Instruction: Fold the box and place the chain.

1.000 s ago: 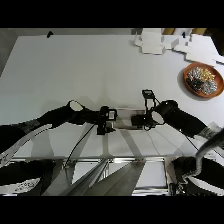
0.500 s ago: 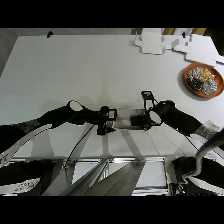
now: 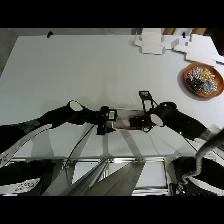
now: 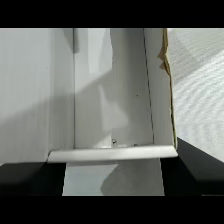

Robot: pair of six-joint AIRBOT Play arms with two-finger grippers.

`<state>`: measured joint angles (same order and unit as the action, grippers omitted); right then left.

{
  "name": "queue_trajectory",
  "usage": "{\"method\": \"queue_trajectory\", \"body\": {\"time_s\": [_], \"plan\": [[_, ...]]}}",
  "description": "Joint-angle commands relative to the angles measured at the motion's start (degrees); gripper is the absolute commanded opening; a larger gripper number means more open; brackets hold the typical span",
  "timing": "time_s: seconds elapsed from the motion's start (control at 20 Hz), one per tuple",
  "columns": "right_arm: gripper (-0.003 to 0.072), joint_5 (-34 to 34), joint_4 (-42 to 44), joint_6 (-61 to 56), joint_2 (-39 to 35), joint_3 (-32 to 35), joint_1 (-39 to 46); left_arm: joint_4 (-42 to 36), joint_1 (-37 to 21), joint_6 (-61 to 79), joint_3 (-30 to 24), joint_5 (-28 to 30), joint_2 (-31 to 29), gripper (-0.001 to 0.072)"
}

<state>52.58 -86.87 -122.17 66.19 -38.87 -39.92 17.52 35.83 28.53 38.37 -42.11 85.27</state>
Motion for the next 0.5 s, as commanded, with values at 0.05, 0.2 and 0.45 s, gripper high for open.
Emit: {"method": "queue_trajectory", "body": {"time_s": [0.05, 0.2, 0.45], "plan": [[0.0349, 5.5, -0.8, 10.9, -9.8, -0.5, -0.1, -0.1, 0.0, -0.1, 0.0, -0.1, 0.0, 0.0273], [0.0348, 13.6, -3.3, 16.3, -17.3, -4.1, -0.1, -0.1, 0.0, -0.1, 0.0, -0.1, 0.0, 0.0273], [0.0349, 22.6, -16.9, 21.4, -20.1, -15.3, 7.4, -0.1, 0.0, -0.1, 0.0, -0.1, 0.0, 0.0273]]}}
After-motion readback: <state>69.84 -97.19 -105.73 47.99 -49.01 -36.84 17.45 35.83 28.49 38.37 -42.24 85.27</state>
